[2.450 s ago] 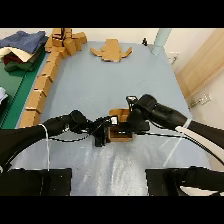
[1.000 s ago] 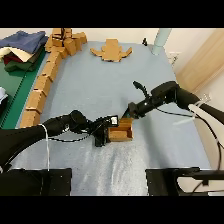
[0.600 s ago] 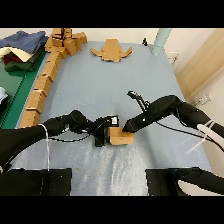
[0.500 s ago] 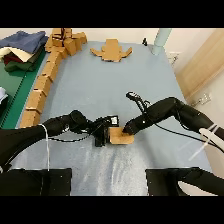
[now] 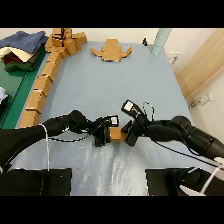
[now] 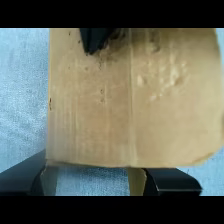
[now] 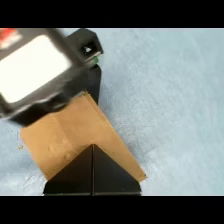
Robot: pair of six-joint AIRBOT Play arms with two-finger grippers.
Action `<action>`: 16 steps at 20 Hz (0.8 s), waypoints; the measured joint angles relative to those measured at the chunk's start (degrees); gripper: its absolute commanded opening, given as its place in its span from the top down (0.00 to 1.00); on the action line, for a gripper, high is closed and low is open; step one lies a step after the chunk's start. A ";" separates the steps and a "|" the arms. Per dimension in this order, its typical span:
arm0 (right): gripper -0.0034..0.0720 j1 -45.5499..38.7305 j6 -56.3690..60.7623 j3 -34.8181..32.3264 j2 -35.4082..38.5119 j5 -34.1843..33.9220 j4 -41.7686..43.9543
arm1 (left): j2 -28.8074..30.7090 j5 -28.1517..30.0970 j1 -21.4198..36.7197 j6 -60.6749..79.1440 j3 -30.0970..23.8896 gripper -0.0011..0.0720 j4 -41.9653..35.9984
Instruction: Fold the box.
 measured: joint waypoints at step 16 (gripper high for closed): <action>0.24 8.50 -16.20 -5.35 2.67 7.34 -13.27 | 0.00 0.00 0.00 0.00 0.00 0.36 0.02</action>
